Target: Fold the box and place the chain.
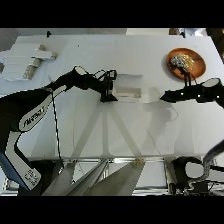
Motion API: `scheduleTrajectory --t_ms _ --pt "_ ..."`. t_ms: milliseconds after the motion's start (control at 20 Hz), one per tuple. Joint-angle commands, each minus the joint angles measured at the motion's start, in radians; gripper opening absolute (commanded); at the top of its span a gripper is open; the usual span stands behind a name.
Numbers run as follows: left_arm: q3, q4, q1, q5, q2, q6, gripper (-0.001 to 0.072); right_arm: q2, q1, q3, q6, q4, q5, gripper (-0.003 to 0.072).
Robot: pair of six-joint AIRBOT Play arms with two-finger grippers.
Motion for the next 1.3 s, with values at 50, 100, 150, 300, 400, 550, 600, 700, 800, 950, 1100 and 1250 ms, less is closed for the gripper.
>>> scheduleTrajectory --t_ms 50,100,150,300,400,550,600,700,800,950,1100,1250 --pt "0.0 0.0 0.001 0.0 0.0 0.0 0.0376 -0.083 0.071 -0.009 -0.035 0.142 -0.091 0.0006" --pt "0.0 0.0 0.001 0.0 0.0 0.0 0.0376 -0.096 0.085 -0.009 -0.051 0.171 -0.088 0.0006" --pt "0.0 0.0 0.001 0.0 0.0 0.0 0.0376 -0.106 0.097 -0.009 -0.063 0.19 -0.087 0.0006" --pt "0.0 0.0 0.001 0.0 0.0 0.0 0.0376 -0.128 0.132 -0.009 -0.063 0.208 -0.089 0.0006" --pt "0.0 0.0 0.001 0.0 0.0 0.0 0.0376 -0.129 0.144 -0.009 -0.066 0.222 -0.09 0.0006" --pt "0.0 0.0 0.001 0.0 0.0 0.0 0.0376 -0.129 0.145 -0.008 -0.129 0.324 -0.069 0.0006" --pt "0.0 0.0 0.001 0.0 0.0 0.0 0.0376 -0.129 0.145 -0.008 -0.158 0.36 -0.053 0.0006" --pt "0.0 0.0 0.001 0.0 0.0 0.0 0.0376 -0.127 0.145 -0.008 -0.189 0.409 -0.031 0.0008" --pt "0.0 0.0 0.001 0.0 0.0 0.0 0.0376 -0.119 0.145 -0.008 -0.191 0.419 -0.04 0.0012" --pt "0.0 0.0 0.001 0.0 0.0 0.0 0.0376 -0.09 0.145 -0.008 -0.193 0.42 -0.05 0.0087" --pt "0.0 0.0 0.001 0.0 0.0 0.0 0.0376 -0.065 0.145 -0.008 -0.194 0.42 -0.047 0.0138" --pt "0.0 0.0 0.001 0.0 0.0 0.0 0.0376 -0.048 0.145 -0.008 -0.21 0.421 -0.042 0.0139"
